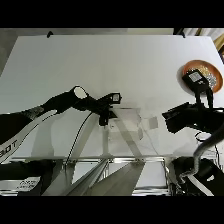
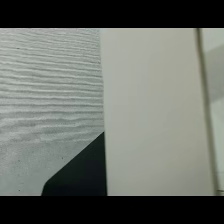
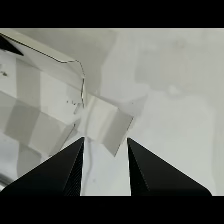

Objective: Fold the box and place the chain.

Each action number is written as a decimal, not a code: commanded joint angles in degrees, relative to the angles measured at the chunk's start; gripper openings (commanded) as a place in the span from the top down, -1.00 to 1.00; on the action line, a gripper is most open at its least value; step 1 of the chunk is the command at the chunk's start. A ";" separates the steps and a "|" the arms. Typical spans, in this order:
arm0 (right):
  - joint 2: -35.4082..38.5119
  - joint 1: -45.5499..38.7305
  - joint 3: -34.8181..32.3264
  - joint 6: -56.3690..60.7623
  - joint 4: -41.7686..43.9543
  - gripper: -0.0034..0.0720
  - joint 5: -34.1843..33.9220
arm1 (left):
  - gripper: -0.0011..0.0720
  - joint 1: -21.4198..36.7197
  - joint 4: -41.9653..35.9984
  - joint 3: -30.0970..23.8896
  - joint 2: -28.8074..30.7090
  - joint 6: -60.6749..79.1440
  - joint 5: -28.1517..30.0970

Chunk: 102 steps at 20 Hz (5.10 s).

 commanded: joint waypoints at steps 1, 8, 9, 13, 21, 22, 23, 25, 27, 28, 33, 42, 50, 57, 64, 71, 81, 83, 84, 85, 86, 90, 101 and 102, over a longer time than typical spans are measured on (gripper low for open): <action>-0.04 -0.02 -0.02 0.02 0.00 0.11 -0.07 | 0.94 -0.04 0.28 -0.04 -0.07 -0.09 0.04; -0.04 -0.02 -0.02 0.04 0.02 0.11 -0.04 | 0.94 -0.04 0.28 -0.04 -0.07 -0.09 -0.63; -0.04 -0.02 -0.02 0.00 0.02 0.11 -0.04 | 0.94 -0.04 0.28 -0.04 -0.07 -0.09 -0.63; -0.04 -0.02 -1.77 -1.57 3.23 0.88 -1.46 | 0.94 -0.04 0.31 -0.04 -0.07 -0.09 -1.97; -0.07 0.04 -17.59 -35.10 22.77 0.88 -9.11 | 0.94 -0.04 0.31 -0.04 -0.07 -0.09 -1.92; -0.33 0.04 -18.38 -39.74 24.74 0.88 -8.39 | 0.94 -0.04 0.31 -0.04 -0.07 -0.09 -1.92; -0.94 0.04 -18.67 -44.30 25.20 0.88 -6.73 | 0.94 -0.04 0.31 -0.04 -0.07 -0.09 -1.92; -2.67 0.04 -18.73 -49.66 24.41 0.88 -2.93 | 0.94 -0.04 0.28 -0.04 -0.07 -0.09 -1.90; -5.07 0.04 -18.84 -50.53 23.43 0.87 -0.33 | 0.94 -0.04 0.31 -0.04 -0.07 -0.09 -1.92; -6.43 0.04 -19.23 -50.56 23.41 0.87 -0.15 | 0.94 -0.04 0.31 -0.04 -0.07 -0.09 -1.92; -8.35 0.81 -21.99 -53.92 18.08 -1.00 -9.46 | 0.94 -0.04 0.31 -0.04 -0.07 -0.09 -1.92; -5.68 14.88 -28.68 -51.76 10.32 -0.98 -31.34 | 0.94 -0.04 0.31 -0.04 -0.07 -0.09 -1.90; -6.78 15.04 -28.76 -41.77 10.27 -0.96 -33.73 | 0.94 -0.04 0.31 -0.04 -0.07 -0.09 -1.90; -4.85 15.93 -28.76 -41.92 5.49 -0.96 -28.70 | 0.94 -0.04 0.31 -0.04 -0.07 -0.09 -1.92; -0.87 23.98 -29.86 -35.30 4.07 -0.96 -30.47 | 0.94 -0.04 0.31 -0.04 -0.07 -0.09 -1.92; -2.36 24.50 -32.20 -32.02 3.93 -0.96 -36.39 | 0.94 -0.04 0.31 -0.04 -0.07 -0.09 -1.92; -11.67 24.48 -31.85 -32.09 3.89 -0.95 -46.38 | 0.94 -0.04 0.31 -0.04 -0.07 -0.09 -1.92; -11.67 24.48 -30.32 -32.09 3.87 -0.93 -46.27 | 0.94 -0.04 0.31 -0.04 -0.07 -0.09 -1.90; -11.69 24.00 -29.77 -32.22 3.93 -0.93 -46.27 | 0.94 -0.04 0.31 -0.04 -0.07 -0.09 -1.92; -11.69 22.95 -29.55 -32.30 3.96 -0.93 -46.10 | 0.94 -0.04 0.31 -0.04 -0.07 -0.09 -1.92; -11.69 21.33 -29.53 -32.28 4.17 -0.93 -46.05 | 0.94 -0.04 0.28 -0.04 -0.07 -0.09 -1.92; -11.69 15.87 -27.69 -32.30 4.76 -0.93 -44.54 | 0.94 -0.04 0.31 -0.04 -0.07 -0.09 -1.90; -11.74 10.82 -25.99 -37.16 7.91 -0.93 -43.08 | 0.94 -0.04 0.31 -0.04 -0.07 -0.09 -1.90; -11.72 10.12 -25.99 -38.18 8.50 -0.93 -43.08 | 0.94 -0.04 0.31 -0.04 -0.07 -0.09 -1.90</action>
